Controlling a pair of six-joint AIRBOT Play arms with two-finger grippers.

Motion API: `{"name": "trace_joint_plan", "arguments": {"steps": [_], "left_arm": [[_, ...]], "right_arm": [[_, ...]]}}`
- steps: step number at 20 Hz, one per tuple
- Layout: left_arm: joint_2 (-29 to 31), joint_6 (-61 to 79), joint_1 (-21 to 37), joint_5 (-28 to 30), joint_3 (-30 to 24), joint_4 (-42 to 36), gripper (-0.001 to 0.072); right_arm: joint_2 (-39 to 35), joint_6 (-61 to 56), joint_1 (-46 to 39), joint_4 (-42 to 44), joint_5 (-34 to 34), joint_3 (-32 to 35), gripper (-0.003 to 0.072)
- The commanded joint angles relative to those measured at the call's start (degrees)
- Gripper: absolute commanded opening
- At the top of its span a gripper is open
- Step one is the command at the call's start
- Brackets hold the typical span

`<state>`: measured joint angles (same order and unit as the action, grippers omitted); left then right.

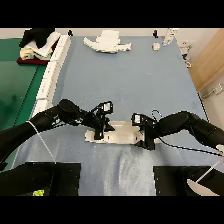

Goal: Fold the box.

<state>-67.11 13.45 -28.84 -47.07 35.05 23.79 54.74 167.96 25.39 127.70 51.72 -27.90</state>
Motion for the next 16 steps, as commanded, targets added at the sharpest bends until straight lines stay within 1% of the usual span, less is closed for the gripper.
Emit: {"name": "trace_joint_plan", "arguments": {"steps": [1,5,8,10,13,16], "left_arm": [[0.04,0.02,-0.02,0.00,0.04,0.00,0.0012],[0.04,0.02,0.00,0.00,0.04,0.00,0.0012],[0.04,0.02,-0.02,0.00,0.04,0.02,0.0012],[0.04,0.02,0.00,0.02,0.04,0.00,0.0012],[0.04,0.04,0.00,0.00,0.04,0.00,0.0012],[0.04,0.02,0.00,0.02,0.04,0.00,0.0012]], "right_arm": [[1.88,4.15,-0.04,0.07,-0.52,0.00,0.0710],[4.35,4.15,-0.04,-0.24,-1.40,0.02,0.0710],[2.86,4.15,-0.07,-0.24,-1.27,0.57,0.0708],[1.33,4.15,-0.17,-0.22,-1.84,1.99,0.0652],[0.28,4.15,-0.17,0.07,-5.27,3.67,0.0652],[0.28,4.15,-0.02,0.20,-5.11,3.69,0.0652]]}}
